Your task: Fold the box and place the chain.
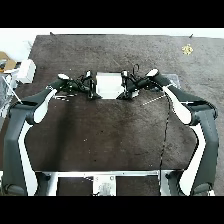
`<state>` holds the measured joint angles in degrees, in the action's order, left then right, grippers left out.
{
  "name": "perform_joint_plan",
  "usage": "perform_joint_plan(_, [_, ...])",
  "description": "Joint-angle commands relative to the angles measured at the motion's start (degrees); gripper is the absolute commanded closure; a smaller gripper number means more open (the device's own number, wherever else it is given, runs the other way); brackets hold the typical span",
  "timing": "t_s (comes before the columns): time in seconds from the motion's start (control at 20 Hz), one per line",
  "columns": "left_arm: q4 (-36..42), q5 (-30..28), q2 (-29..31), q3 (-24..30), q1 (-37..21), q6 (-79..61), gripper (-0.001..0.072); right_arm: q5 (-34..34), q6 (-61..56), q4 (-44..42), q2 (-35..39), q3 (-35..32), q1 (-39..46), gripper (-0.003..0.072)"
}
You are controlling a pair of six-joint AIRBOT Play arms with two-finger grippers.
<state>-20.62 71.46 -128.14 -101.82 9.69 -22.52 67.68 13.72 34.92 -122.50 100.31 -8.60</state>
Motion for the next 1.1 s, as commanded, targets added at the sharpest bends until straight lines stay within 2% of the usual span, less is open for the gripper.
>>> perform_joint_plan(0.0, [0.1, 0.1, 0.0, -0.1, 0.0, 0.0, 0.0484, 0.0, 0.0, 0.0, 0.0, 0.0, 0.0, 0.0248])
perform_joint_plan(0.55, [0.1, 0.1, 0.0, -0.1, 0.0, 0.0, 0.0484, 0.6, -0.1, -0.2, 0.0, 0.0, -0.1, 0.0246])
perform_joint_plan(0.6, [0.1, 0.1, 0.0, -0.1, 0.0, 0.0, 0.0484, 1.4, -1.3, -0.1, 0.1, 0.0, 0.0, 0.0187])
perform_joint_plan(0.7, [0.1, 0.1, 0.0, -0.1, 0.0, 0.0, 0.0484, 0.2, -4.8, -0.4, 0.1, 0.0, 0.1, 0.0002])
perform_joint_plan(1.05, [0.1, 0.1, 0.0, -0.1, 0.0, 0.0, 0.0484, 3.1, -12.8, 12.1, 2.4, 0.0, 0.2, 0.0002])
